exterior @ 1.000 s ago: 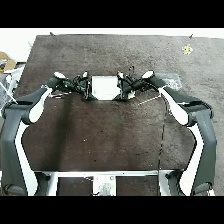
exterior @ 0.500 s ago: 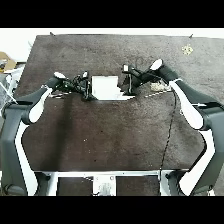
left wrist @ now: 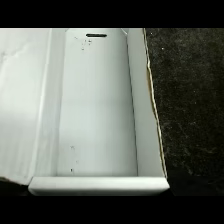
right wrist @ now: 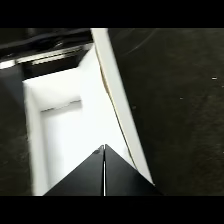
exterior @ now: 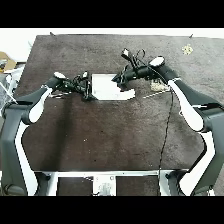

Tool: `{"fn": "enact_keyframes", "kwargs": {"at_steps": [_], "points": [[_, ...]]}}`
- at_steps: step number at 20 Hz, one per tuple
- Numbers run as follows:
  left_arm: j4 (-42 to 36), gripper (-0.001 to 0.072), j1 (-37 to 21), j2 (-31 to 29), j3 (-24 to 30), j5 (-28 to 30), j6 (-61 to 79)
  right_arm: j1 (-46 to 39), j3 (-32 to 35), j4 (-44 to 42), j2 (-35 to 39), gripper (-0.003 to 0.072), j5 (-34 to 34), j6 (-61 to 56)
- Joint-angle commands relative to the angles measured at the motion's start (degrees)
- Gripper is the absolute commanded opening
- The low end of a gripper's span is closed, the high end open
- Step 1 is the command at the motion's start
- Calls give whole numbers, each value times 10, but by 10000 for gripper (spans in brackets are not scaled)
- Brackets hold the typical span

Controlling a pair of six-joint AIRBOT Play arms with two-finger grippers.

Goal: Fold the box and place the chain.

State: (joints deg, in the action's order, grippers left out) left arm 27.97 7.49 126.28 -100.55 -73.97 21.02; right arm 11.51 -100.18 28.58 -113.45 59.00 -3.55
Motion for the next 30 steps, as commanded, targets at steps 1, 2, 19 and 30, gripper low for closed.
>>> {"fn": "enact_keyframes", "kwargs": {"at_steps": [1,2,19,30], "points": [[1,391,0,0,0,0,0,7,0,-31,-29,1,-98,6],[0,391,0,0,0,0,0,5,0,-31,-37,1,-107,6],[0,391,0,0,0,0,0,-11,-2,50,42,2,-35,26],[0,391,0,0,0,0,0,1,57,326,80,615,40,30]]}}
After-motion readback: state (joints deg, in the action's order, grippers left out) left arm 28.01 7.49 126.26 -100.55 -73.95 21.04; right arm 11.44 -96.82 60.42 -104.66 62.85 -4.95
